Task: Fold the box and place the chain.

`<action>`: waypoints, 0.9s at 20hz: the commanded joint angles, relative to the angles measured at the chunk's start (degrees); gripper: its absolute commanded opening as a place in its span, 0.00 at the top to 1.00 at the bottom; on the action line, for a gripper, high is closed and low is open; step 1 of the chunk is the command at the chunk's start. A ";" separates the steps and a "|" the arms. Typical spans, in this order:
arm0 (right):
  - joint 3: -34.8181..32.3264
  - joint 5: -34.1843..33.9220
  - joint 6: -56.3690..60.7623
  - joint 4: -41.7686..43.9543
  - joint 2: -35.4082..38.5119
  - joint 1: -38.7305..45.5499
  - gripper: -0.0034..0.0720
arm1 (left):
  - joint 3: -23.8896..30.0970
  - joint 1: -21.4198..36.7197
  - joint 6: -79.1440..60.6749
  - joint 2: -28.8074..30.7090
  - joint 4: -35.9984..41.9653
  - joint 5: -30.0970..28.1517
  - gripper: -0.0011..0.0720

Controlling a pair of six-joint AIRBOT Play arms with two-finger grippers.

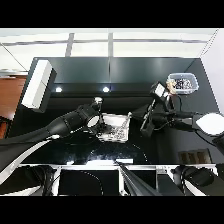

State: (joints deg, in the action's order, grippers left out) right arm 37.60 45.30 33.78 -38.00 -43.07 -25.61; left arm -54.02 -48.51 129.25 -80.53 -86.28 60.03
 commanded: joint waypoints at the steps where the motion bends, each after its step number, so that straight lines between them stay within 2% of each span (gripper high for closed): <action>1: 1.42 -0.50 3.21 8.15 -0.13 -3.28 0.93 | -0.02 0.02 -0.02 -0.02 0.00 -0.04 0.94; 4: 1.42 -0.50 4.00 7.74 -1.64 -6.80 0.93 | -0.02 0.02 -0.02 -0.02 -0.02 -0.04 0.94; 5: 1.42 -0.48 4.15 7.43 -1.95 -7.08 0.90 | -0.02 0.02 -0.02 -0.02 -0.02 0.00 0.94; 6: 1.44 -0.61 4.37 7.17 -1.97 -6.95 0.59 | -0.02 0.02 -0.02 -0.02 -0.02 0.00 0.94; 7: 1.44 -0.90 4.48 6.25 -1.84 -6.21 0.48 | -0.02 0.02 -0.02 -0.02 -0.02 0.00 0.94; 11: 1.77 0.09 4.48 5.81 0.31 1.70 0.48 | -0.02 0.02 -0.02 -0.02 0.00 0.02 0.94; 15: 2.47 5.29 4.48 5.92 3.61 12.55 0.48 | -0.04 0.04 0.24 -0.02 0.42 0.48 0.94; 18: 2.45 9.68 5.05 6.03 4.24 17.86 0.48 | -0.37 0.02 6.67 0.00 1.70 0.46 0.95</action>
